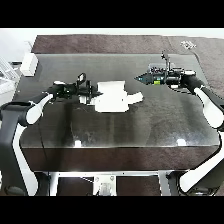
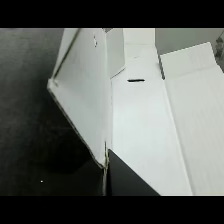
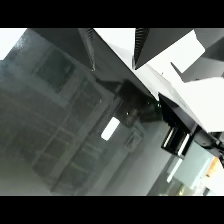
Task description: Fold the box and place the chain.
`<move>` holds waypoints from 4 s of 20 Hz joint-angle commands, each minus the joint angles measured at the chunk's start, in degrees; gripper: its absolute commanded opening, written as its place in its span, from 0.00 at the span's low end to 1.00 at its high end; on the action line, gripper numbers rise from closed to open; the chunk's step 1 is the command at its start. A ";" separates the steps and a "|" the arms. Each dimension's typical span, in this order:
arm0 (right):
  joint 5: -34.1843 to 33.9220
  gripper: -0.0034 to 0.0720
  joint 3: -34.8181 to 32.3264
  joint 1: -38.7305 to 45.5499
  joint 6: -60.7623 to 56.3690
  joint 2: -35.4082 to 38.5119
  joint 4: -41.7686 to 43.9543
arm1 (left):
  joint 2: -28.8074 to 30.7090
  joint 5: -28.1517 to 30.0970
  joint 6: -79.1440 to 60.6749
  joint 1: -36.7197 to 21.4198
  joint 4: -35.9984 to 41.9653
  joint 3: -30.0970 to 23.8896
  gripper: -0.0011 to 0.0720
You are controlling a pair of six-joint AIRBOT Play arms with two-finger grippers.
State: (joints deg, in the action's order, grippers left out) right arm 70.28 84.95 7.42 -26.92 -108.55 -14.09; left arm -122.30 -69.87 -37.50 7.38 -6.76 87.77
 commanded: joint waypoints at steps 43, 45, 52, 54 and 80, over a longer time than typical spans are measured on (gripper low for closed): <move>-36.24 0.89 -36.92 -24.83 44.61 25.53 -23.87 | -0.13 -0.15 -0.04 0.02 -0.09 -0.02 0.04; -37.27 0.89 -36.92 -25.38 45.03 25.07 -21.79 | -0.13 -0.13 -0.07 0.02 -0.07 -0.02 0.04; -40.98 0.89 -36.79 -25.55 46.03 24.39 -20.06 | -0.13 -0.02 -0.07 0.02 -0.07 -0.04 0.04; -42.10 0.89 -36.79 -25.49 48.37 24.37 -16.46 | -0.13 -0.02 -0.07 0.02 -0.07 -0.04 0.04; -20.98 0.97 -21.68 -13.35 56.59 15.19 -13.53 | -0.13 0.00 -0.04 0.02 -0.07 -0.04 0.04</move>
State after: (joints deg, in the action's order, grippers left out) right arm 46.17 61.56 -7.31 29.10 -91.61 -27.07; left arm -122.45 -69.91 -37.54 7.38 -6.81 87.72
